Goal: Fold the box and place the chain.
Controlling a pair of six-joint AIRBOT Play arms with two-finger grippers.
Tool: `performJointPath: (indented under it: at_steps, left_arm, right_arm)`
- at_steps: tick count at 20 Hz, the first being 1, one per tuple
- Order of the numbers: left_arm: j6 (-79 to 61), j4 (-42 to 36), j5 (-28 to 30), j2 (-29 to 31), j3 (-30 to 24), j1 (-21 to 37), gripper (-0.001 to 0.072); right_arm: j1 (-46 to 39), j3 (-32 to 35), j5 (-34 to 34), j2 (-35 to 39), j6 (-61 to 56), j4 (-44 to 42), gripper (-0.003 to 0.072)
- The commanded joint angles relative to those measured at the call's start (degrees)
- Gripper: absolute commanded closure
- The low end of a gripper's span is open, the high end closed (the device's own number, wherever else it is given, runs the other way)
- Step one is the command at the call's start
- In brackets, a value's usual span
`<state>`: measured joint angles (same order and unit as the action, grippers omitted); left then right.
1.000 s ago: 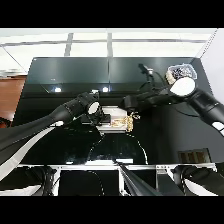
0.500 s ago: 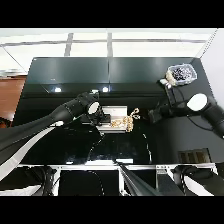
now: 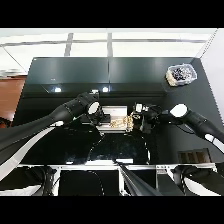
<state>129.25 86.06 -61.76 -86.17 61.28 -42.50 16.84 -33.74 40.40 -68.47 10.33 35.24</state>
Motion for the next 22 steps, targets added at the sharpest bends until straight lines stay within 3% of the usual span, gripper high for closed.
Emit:
performJointPath:
  at_steps: [1, 8, 14, 15, 16, 17, 18, 22]
  left_arm:
    - [0.00, -0.02, 0.07, -0.04, 0.04, 0.04, 0.0679]
    - [0.00, -0.02, 0.04, -0.04, 0.04, 0.04, 0.0679]
    - [0.00, -0.02, 0.07, -0.04, 0.04, 0.04, 0.0679]
    - [0.00, -0.04, 0.07, -0.04, 0.04, 0.04, 0.0678]
    - [0.00, -0.04, 0.07, -0.04, 0.04, 0.04, 0.0679]
    - [0.00, -0.02, 0.04, -0.04, 0.04, 0.04, 0.0679]
    - [0.00, -0.02, 0.02, -0.04, 0.04, 0.04, 0.0679]
    - [0.00, -0.04, -0.02, -0.04, 0.04, 0.04, 0.0678]
  right_arm:
    - [0.37, -2.75, 1.62, -4.57, 13.60, -6.73, -0.0024]
    - [1.99, -4.04, 5.09, -8.11, 11.76, -6.16, -0.0024]
    - [2.14, -4.04, 0.87, -8.28, 3.45, -0.74, -0.0015]
    - [2.19, -4.04, 0.92, -8.26, 3.28, -0.72, 0.0141]
    - [2.19, -4.04, 0.92, -8.24, 2.47, -0.72, 0.0343]
    - [2.14, -4.07, 0.96, -8.11, 1.81, -0.70, 0.0607]
    - [2.16, -4.04, 1.20, -7.74, 0.94, -0.68, 0.0666]
    - [2.01, -4.09, 0.26, -1.88, -13.00, 1.51, 0.0667]
